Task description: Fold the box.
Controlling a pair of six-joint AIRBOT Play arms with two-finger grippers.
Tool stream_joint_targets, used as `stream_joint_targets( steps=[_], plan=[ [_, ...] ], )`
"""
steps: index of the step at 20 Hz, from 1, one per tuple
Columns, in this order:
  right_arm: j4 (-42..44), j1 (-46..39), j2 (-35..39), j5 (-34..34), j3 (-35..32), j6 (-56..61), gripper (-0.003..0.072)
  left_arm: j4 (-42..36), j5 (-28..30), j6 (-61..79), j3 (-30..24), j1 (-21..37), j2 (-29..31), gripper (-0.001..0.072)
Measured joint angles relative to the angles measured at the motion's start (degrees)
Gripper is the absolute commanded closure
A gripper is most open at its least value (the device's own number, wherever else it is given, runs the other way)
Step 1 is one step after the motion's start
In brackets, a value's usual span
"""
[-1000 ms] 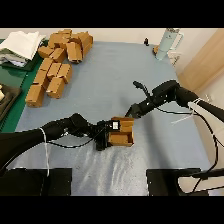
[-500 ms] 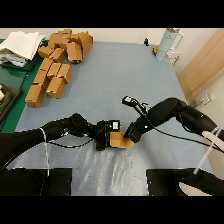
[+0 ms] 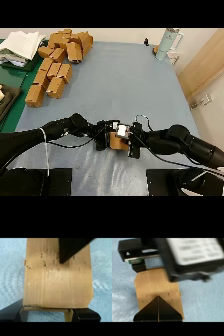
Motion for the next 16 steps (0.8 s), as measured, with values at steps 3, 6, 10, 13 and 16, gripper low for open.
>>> stream_joint_targets(
  steps=[3,6,10,13,16],
  plan=[
    [-3.34,2.93,1.40,3.23,-1.97,-0.04,0.0358,0.00,-0.02,0.00,0.00,0.00,0.00,0.0389],
    [-5.25,4.15,1.95,4.61,-2.75,-1.68,0.0259,0.00,-0.02,0.00,0.00,0.00,0.00,0.0389],
    [-7.13,4.72,2.10,5.42,-3.08,-4.61,0.0163,0.00,0.00,0.00,0.00,0.00,0.00,0.0389],
    [-7.98,4.83,2.03,5.75,-3.15,-6.05,0.0161,0.00,0.00,0.00,0.00,0.00,0.00,0.0389],
    [-8.52,4.85,0.92,6.10,-3.15,-6.67,0.0162,-0.02,-0.02,0.00,0.00,0.00,0.00,0.0389]
  ],
)
